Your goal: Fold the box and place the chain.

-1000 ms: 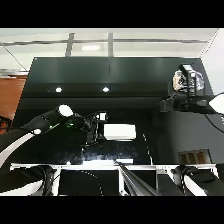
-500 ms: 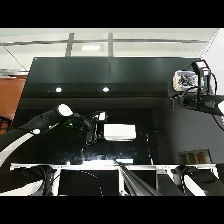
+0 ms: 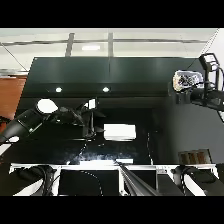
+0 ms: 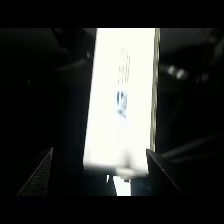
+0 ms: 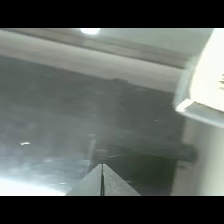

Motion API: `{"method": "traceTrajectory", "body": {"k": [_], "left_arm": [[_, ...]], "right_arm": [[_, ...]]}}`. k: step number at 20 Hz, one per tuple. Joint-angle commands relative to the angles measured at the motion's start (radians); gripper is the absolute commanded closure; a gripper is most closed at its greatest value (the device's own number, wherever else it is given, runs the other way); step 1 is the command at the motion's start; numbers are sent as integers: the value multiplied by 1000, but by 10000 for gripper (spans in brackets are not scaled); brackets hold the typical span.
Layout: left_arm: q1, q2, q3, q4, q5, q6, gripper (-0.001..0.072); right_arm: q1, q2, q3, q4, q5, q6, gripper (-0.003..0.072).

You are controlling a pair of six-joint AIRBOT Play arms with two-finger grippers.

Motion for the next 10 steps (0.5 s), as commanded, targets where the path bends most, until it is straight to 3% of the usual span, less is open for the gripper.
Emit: {"method": "traceTrajectory", "body": {"k": [1, 5, 10], "left_arm": [[-88, -15, 61, -70, 55, -34, 2], [-190, -176, 158, -70, 103, -84, 2], [-233, -299, 230, 5, 83, -142, 3]], "right_arm": [[-96, 1, 4, -61, -7, 52, 677], [-259, 1, 4, -60, 51, 107, 677], [-307, 1, 0, -58, 102, 106, 677]]}}
